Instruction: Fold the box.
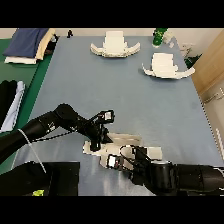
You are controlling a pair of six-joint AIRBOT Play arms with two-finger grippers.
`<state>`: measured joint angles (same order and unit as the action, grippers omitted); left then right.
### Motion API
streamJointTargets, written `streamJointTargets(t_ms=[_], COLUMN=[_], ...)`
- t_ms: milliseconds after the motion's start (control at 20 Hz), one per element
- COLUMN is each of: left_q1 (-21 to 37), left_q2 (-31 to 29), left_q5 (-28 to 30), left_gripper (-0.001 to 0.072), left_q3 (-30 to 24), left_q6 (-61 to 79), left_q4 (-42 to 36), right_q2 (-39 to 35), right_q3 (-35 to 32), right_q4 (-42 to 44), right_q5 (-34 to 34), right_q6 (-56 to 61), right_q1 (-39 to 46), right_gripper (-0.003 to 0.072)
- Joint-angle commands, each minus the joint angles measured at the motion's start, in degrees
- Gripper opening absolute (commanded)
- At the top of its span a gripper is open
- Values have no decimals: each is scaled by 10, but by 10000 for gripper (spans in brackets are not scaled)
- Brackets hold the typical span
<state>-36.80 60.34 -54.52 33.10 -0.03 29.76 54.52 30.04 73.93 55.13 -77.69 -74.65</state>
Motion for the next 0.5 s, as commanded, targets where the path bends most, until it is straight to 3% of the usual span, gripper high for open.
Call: streamJointTargets(t_ms=[0, 250, 450], left_q1=[0, 0, 0], left_q2=[0, 0, 0], left_q5=[0, 0, 0], left_gripper=[14, 14, 15], left_q3=[0, 0, 0], left_q6=[0, 0, 0], left_q4=[0, 0, 0], right_q2=[2, -40, -38], right_q3=[9, 54, 54], right_q4=[-56, -34, -44], right_q5=[-5, 56, 103], right_q6=[56, 200, 238], right_q1=[-1, -1, -1], right_gripper=[716, 716, 716])
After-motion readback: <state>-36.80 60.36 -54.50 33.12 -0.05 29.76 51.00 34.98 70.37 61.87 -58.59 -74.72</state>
